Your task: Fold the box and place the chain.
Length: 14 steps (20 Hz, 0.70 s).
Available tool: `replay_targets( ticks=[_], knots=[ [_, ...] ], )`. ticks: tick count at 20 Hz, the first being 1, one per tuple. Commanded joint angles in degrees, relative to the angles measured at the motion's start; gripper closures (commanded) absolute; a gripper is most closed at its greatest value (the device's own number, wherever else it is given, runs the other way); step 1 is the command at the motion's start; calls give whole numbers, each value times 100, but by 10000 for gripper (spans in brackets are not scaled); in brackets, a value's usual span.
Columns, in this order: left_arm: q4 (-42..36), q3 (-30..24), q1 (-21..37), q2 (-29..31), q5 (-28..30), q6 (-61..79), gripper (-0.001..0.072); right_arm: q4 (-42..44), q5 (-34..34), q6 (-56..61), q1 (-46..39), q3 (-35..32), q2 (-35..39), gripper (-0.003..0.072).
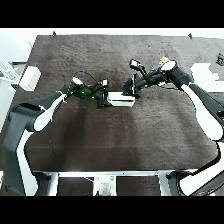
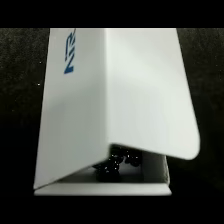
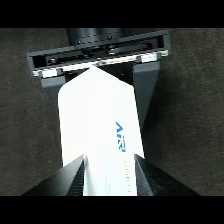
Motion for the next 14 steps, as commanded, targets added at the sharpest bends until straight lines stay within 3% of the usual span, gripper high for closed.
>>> replay_targets(
  ticks=[1,8,14],
  knots=[
    [2,2,2,0,0,7,184,-7,-289,-52,2,7,2,301],
    [0,0,2,0,0,7,184,-76,-306,-162,76,4,15,316],
    [2,2,2,0,0,7,184,-356,-387,-66,181,-24,85,382]
  ],
)
